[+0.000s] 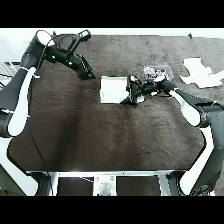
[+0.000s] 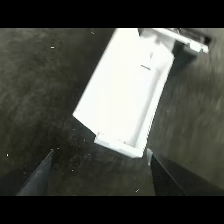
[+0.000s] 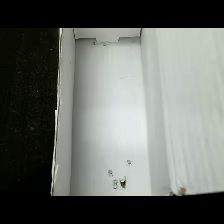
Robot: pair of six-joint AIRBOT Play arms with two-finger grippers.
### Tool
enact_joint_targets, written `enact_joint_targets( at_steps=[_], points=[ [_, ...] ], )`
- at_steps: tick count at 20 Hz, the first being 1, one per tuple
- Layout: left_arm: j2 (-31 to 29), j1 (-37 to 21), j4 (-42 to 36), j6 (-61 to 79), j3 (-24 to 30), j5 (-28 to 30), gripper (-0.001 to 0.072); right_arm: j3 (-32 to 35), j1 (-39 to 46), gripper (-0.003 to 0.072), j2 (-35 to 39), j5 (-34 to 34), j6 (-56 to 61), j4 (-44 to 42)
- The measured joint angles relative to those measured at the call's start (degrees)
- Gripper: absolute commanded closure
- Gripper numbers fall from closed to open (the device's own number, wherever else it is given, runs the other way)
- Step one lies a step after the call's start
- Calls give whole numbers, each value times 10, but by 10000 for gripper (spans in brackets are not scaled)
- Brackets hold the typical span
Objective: Fold the box and place the chain.
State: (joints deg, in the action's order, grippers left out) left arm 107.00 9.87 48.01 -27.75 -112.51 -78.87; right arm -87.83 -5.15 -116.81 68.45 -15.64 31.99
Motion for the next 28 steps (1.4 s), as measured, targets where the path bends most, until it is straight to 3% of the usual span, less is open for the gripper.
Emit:
enact_joint_targets(
  at_steps=[1, 11, 19, 28],
  points=[
    [0, -1, -4, 35, 13, 1, 17, 0, 0, 185, 0, 0, 0, 0],
    [6, -3, -55, 272, 161, 117, -9, 0, 0, 185, 0, 0, 0, 0],
    [59, -4, -132, 365, 182, 141, -8, 0, 0, 184, 0, 0, 0, 0],
    [75, -4, -151, 423, 184, 106, -8, 0, 0, 184, 0, 0, 0, 0]
  ],
)
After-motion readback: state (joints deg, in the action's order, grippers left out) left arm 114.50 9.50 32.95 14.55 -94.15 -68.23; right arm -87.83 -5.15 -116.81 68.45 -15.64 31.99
